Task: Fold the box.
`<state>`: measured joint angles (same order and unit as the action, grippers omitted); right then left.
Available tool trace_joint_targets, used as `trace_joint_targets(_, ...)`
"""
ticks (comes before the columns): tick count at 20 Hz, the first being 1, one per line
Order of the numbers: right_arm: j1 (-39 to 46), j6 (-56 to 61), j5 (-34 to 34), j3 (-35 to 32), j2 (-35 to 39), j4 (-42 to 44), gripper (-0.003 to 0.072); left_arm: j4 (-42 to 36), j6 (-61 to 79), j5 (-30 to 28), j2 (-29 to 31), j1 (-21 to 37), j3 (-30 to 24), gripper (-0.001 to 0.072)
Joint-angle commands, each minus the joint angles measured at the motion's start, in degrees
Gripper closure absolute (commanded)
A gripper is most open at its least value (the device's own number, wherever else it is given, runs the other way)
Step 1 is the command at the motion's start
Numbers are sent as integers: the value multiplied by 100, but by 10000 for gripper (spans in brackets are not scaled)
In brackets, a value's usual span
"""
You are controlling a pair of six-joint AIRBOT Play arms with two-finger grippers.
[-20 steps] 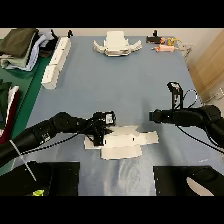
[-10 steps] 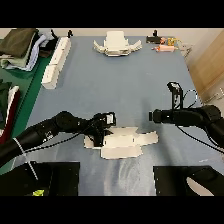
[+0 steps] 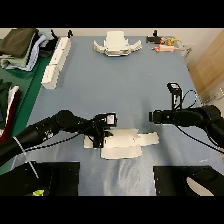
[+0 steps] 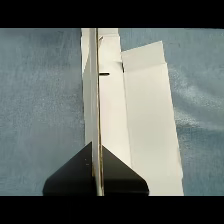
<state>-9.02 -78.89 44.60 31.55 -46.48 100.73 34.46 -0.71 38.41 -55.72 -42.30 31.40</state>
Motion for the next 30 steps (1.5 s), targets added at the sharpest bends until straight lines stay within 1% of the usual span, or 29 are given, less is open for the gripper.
trace_joint_targets(1,-2,2,9,2,0,26,522,-17,4,11,0,2,96,696)
trace_joint_targets(7,-2,2,4,2,0,24,522,-17,4,2,-22,2,103,696)
trace_joint_targets(11,-2,2,42,4,0,28,522,-17,-26,4,-190,2,103,695)
trace_joint_targets(23,-2,0,166,2,0,68,523,-13,-387,420,-225,2,101,695)
trace_joint_targets(26,-2,0,271,2,2,175,531,-13,-385,415,-225,2,103,695)
trace_joint_targets(27,-2,-4,363,4,2,278,552,-13,-385,407,-225,2,103,695)
trace_joint_targets(28,-2,-68,494,4,2,398,676,-13,-385,404,-225,2,103,695)
trace_joint_targets(30,-2,-225,846,4,17,610,685,-15,-380,411,-225,2,103,695)
